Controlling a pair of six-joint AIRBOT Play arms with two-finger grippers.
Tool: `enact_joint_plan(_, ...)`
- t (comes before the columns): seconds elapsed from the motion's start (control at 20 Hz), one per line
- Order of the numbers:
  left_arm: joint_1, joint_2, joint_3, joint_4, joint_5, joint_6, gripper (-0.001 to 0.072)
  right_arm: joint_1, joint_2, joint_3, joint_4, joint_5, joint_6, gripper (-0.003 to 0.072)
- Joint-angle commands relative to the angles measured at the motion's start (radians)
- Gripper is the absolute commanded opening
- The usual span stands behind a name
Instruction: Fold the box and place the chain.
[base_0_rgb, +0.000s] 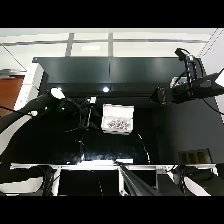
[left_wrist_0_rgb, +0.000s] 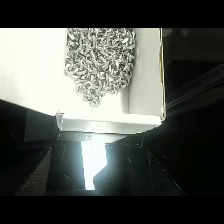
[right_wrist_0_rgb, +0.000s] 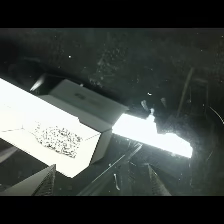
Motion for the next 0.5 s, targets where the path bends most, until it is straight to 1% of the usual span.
enact_joint_plan(0.0,-0.008,-0.003,0.005,-0.046,0.0,-0.003,0.0703,0.0,0.0,0.0,0.0,-0.004,0.0,0.0691)
enact_joint_plan(0.15,-0.008,-0.003,0.005,-0.05,-0.001,-0.003,0.0704,0.0,0.0,0.0,0.0,-0.004,0.0,0.0691)
enact_joint_plan(0.45,-0.052,-0.004,0.005,-0.045,0.0,0.004,0.0703,0.0,0.0,0.0,0.0,-0.005,0.0,0.0691)
